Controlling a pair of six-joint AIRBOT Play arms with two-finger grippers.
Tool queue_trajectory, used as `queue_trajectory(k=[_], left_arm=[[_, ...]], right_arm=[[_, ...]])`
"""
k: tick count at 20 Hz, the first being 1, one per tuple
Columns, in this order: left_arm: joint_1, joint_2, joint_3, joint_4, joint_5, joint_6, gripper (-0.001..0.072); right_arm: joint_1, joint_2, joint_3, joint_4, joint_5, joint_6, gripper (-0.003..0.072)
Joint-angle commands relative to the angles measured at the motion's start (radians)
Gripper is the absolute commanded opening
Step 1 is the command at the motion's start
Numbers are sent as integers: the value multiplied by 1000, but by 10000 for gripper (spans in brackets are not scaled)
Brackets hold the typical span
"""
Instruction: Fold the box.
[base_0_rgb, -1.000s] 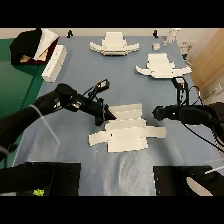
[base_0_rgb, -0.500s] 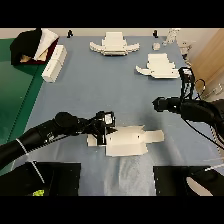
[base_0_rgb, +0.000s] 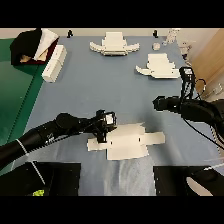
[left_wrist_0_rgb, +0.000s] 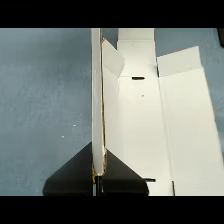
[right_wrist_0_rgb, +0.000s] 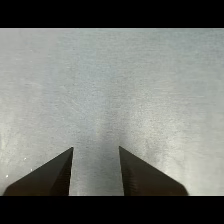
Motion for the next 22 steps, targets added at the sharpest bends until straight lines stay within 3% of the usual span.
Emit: queue_trajectory(k=[1, 7, 10, 12, 16, 20, 22], left_arm=[[49, 0, 50, 8, -34, 3, 13], [30, 2, 63, 44, 65, 185, 8], [-84, 2, 16, -29, 256, 187, 7], [-152, 2, -26, -29, 320, 187, 7], [-209, 2, -70, -73, 344, 186, 7], [-176, 2, -58, -73, 347, 171, 9], [-106, 2, -10, -71, 227, 107, 9]], right_arm=[[0, 0, 1, 2, 0, 1, 447], [0, 0, 0, 4, 1, 17, 447], [0, 0, 1, 4, 1, 20, 447], [0, 0, 0, 4, 1, 20, 447], [0, 0, 1, 4, 1, 20, 447], [0, 0, 0, 4, 0, 20, 447], [0, 0, 1, 4, 0, 20, 447]])
